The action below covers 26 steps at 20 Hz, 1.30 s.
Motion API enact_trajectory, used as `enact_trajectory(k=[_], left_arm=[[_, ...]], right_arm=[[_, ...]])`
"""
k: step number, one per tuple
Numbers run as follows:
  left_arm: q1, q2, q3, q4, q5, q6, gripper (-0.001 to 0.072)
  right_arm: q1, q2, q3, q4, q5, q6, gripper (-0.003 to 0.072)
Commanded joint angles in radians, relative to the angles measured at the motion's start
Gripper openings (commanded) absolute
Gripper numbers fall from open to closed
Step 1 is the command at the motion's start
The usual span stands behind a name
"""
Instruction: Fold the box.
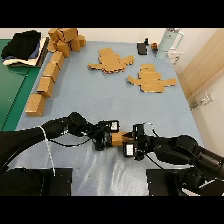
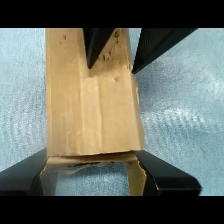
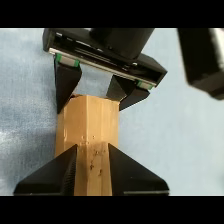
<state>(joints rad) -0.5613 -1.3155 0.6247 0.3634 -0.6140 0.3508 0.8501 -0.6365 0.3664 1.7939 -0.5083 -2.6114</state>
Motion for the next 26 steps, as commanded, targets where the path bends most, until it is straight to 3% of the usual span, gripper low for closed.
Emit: enact_trajectory(k=[1,4,6,13,15,26], left_arm=[[0.0,0.0,0.001,0.0,0.002,0.0,0.0249],[0.0,0.0,0.001,0.0,0.002,0.0,0.0249],[0.0,0.0,0.001,0.0,0.002,0.0,0.0249],[0.0,0.0,0.001,0.0,0.002,0.0,0.0249],[0.0,0.0,0.001,0.0,0.002,0.0,0.025],[0.0,0.0,0.001,0.0,0.002,0.0,0.0249]], right_arm=[[0.0,0.017,0.011,0.001,0.012,0.0,0.0283],[0.0,0.016,0.015,0.0,0.037,0.0,0.0283],[0.0,0.012,0.015,0.001,0.04,0.0,0.0216],[-0.003,-0.035,0.014,0.0,0.066,0.0,0.0214],[-0.003,-0.046,0.015,0.001,0.071,0.0,0.0162],[0.0,-0.046,0.014,0.098,0.008,0.011,0.0138]])
